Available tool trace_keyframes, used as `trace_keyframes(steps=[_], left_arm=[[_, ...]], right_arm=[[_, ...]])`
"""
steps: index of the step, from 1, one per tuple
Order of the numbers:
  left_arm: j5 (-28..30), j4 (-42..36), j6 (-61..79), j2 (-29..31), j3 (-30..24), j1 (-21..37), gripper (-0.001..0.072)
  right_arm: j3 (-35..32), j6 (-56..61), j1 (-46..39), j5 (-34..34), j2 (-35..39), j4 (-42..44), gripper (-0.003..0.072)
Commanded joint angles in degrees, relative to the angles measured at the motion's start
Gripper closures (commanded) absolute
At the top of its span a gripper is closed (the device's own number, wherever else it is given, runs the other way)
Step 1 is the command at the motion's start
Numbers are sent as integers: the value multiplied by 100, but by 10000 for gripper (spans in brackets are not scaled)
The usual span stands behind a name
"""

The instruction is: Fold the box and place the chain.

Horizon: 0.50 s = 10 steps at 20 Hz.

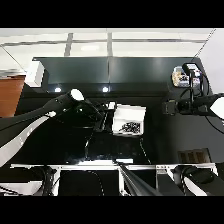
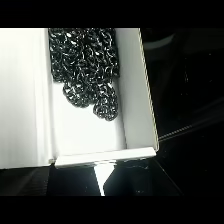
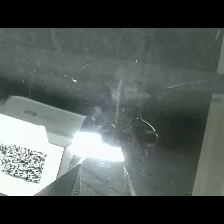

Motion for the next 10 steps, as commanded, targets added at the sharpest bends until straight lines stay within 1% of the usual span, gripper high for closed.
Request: trace_keyframes(steps=[1, 6, 7, 8, 9, 10], left_arm=[[177, 87, -297, -4, 2, -81, 4], [319, -79, -590, -7, 2, -120, 4], [339, -74, -592, -9, 2, -155, 31], [348, -24, -592, -7, 2, -170, 138], [350, 15, -592, -4, 2, -181, 285], [374, 31, -592, -2, 2, -181, 318]], right_arm=[[-2, 0, -4, -2, -4, 0, 369], [-2, 0, -4, -33, -4, -2, 369], [-2, 0, -4, -61, -4, -2, 369], [-2, 0, -4, -90, -4, -2, 370], [-2, 0, -4, -116, -7, -7, 369], [-2, 2, -4, -166, -9, -28, 369]])
